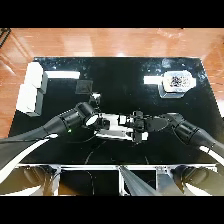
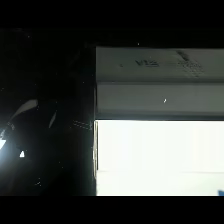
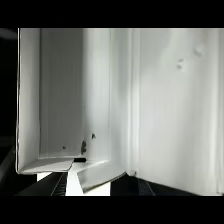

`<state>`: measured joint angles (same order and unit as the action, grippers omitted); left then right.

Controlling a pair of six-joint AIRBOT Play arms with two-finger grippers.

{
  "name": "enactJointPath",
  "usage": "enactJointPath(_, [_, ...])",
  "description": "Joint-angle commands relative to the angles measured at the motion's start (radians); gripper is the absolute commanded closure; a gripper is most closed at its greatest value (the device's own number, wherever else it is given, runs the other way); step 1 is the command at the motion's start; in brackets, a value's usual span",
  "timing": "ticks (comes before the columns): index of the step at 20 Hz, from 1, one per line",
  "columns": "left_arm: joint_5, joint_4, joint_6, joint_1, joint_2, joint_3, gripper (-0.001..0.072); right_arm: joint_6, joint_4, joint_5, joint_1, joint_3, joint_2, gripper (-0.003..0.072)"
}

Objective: Fold the box and place the chain.

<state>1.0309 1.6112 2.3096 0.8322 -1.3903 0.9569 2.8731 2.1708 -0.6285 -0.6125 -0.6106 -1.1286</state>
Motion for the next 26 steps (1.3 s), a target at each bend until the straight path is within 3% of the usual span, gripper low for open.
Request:
enactJointPath(1, [-0.002, 0.000, -0.001, -0.001, -0.001, 0.000, 0.0689, -0.010, 0.036, -0.007, 0.000, -0.001, 0.001, 0.0215])
enactJointPath(9, [-0.002, 0.000, 0.002, -0.001, -0.002, 0.000, 0.0689, -0.129, -0.099, -0.054, 0.000, -0.001, 0.001, 0.0214])
enactJointPath(22, [-0.028, -0.019, 0.028, -0.001, -0.015, -0.001, 0.0689, -0.063, -0.024, -0.028, 0.000, -0.001, 0.000, 0.0218])
enactJointPath(24, [-0.028, -0.019, 0.028, -0.001, -0.015, -0.001, 0.0689, -0.065, -0.006, -0.028, 0.000, -0.001, -0.003, 0.0439])
enactJointPath(26, [-0.028, -0.019, 0.028, -0.001, -0.015, -0.001, 0.0689, -0.064, 0.034, -0.029, 0.000, -0.001, -0.011, 0.0446])
